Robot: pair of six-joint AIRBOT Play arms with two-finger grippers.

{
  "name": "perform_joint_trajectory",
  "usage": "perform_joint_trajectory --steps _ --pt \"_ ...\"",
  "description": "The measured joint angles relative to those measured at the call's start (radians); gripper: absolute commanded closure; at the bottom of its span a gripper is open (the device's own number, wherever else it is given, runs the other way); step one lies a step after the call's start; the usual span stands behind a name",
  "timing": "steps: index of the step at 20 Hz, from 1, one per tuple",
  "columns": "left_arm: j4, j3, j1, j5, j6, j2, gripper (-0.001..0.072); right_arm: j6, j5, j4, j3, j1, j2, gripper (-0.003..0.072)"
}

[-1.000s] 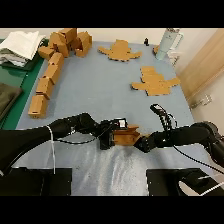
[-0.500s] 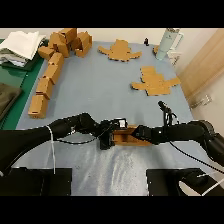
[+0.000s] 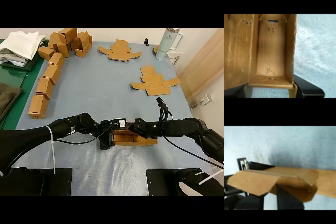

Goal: Fold the box.

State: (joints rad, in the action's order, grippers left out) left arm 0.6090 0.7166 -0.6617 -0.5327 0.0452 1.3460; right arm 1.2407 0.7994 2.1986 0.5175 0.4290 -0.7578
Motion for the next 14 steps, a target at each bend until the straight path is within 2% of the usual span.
perform_joint_trajectory --steps 3,9,14 --pt "0.0 0.0 0.0 0.0 0.0 0.0 0.0274 0.077 -0.029 0.009 0.061 0.003 -0.084 0.068" --pt "0.0 0.0 0.0 0.0 0.0 0.0 0.0274 0.274 -0.047 0.002 0.138 0.005 -0.321 0.068" --pt "0.0 0.0 0.0 -0.001 0.0 0.0 0.0274 0.389 -0.056 -0.002 0.149 0.004 -0.436 0.068"
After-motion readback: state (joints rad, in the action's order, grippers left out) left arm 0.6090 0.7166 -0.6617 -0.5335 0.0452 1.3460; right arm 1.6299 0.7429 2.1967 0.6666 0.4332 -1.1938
